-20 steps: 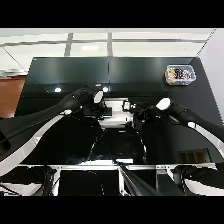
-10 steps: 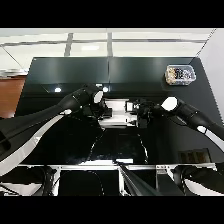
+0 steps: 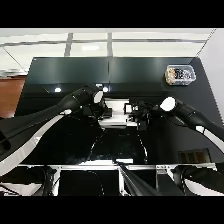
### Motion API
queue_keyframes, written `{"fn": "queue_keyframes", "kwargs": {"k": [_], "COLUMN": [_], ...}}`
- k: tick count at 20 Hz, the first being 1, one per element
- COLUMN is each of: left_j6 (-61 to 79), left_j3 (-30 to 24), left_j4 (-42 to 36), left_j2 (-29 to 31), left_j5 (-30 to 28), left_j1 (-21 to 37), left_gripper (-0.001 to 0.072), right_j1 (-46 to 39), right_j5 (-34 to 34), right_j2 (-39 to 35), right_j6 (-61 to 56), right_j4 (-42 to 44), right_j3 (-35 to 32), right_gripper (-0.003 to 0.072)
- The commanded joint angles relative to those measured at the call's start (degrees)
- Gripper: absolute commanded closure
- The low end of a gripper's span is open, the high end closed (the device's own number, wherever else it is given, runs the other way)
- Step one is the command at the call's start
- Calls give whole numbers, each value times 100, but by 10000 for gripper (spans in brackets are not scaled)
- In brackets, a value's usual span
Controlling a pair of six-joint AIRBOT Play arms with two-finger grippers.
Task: Fold the box and place the chain.
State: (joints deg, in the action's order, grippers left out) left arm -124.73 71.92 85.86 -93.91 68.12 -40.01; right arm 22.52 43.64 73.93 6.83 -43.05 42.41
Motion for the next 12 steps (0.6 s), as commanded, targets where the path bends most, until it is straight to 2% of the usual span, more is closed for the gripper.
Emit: {"fn": "queue_keyframes", "kwargs": {"k": [1,4,10,11,12], "left_j6": [0,0,0,0,0], "left_j3": [4,4,4,4,4], "left_j4": [-2,-2,-2,-2,-2], "left_j2": [0,0,0,0,0], "left_j5": [-33,-33,-42,-42,-42], "left_j1": [0,0,0,0,0], "left_gripper": [683,682,682,682,682], "right_j1": [17,140,157,153,153], "right_j5": [-50,-92,-297,-247,-254], "right_j2": [136,365,466,466,466], "right_j6": [0,-2,-365,-372,-459], "right_j4": [728,1386,1392,1394,1394], "right_j3": [-7,-7,-7,-7,-4], "right_gripper": [559,559,560,541,377]}}
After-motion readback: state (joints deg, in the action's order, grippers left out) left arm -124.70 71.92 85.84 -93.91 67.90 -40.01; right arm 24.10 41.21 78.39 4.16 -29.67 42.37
